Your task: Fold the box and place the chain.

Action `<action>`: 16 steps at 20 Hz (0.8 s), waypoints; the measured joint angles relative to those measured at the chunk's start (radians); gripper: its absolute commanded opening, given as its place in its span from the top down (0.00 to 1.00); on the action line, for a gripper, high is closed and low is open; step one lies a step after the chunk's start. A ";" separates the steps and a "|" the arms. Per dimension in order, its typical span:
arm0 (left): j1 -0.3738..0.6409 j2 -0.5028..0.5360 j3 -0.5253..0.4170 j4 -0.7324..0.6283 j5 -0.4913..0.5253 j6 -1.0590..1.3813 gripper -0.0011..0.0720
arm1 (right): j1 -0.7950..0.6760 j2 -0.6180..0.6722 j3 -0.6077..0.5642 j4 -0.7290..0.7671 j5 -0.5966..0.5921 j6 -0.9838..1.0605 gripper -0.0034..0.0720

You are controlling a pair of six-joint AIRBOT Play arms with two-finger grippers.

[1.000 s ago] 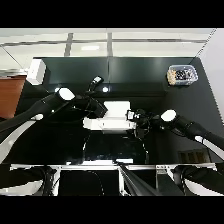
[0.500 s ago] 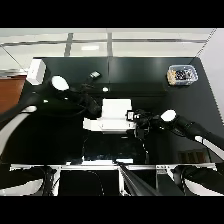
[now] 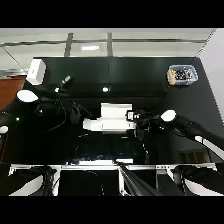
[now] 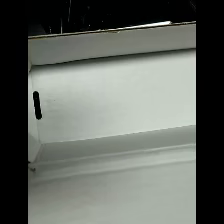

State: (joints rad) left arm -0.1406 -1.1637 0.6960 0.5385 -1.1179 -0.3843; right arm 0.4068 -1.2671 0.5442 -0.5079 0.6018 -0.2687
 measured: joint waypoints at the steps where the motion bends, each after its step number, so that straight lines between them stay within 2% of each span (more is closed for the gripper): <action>1: -0.015 0.002 -0.026 0.000 0.014 0.062 0.01 | 0.000 0.000 0.000 0.000 0.000 0.000 0.32; 8: -0.157 0.007 -0.087 0.102 0.305 0.393 0.04 | 0.000 0.000 0.000 -0.001 0.000 0.000 0.32; 12: -0.182 -0.019 -0.065 0.174 0.313 0.482 0.04 | 0.000 0.000 0.000 -0.002 0.000 0.000 0.32; 16: -0.205 -0.070 -0.035 0.168 0.288 0.556 0.05 | 0.000 0.000 0.000 -0.002 0.000 0.000 0.32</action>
State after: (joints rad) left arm -0.3458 -1.2339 0.6609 0.7067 -0.8299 0.1715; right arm 0.4068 -1.2671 0.5442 -0.5095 0.6014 -0.2691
